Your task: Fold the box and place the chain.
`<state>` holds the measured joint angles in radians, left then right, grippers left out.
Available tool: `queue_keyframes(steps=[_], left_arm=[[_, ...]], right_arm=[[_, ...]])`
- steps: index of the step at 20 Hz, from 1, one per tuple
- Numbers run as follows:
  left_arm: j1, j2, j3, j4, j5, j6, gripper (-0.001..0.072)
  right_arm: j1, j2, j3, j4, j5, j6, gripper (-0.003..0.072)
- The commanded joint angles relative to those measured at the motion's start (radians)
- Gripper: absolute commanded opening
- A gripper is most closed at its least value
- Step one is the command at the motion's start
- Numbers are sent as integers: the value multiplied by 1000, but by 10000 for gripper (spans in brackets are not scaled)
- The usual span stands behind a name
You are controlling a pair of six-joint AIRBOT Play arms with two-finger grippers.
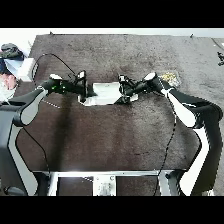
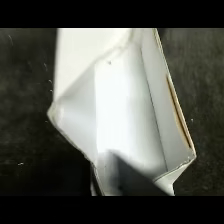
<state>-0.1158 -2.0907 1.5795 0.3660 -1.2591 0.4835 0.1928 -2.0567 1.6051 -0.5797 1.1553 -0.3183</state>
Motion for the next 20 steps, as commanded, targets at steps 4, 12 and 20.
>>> queue_keyframes(steps=[4,12,20], left_arm=[[10,5,20,-7,-60,-42,417],[173,5,205,-47,-454,-286,413],[99,19,278,-58,-566,-362,3]], right_arm=[[-1,-1,1,0,0,0,482],[-1,-1,1,0,0,0,482],[-1,-1,1,0,0,0,482]])
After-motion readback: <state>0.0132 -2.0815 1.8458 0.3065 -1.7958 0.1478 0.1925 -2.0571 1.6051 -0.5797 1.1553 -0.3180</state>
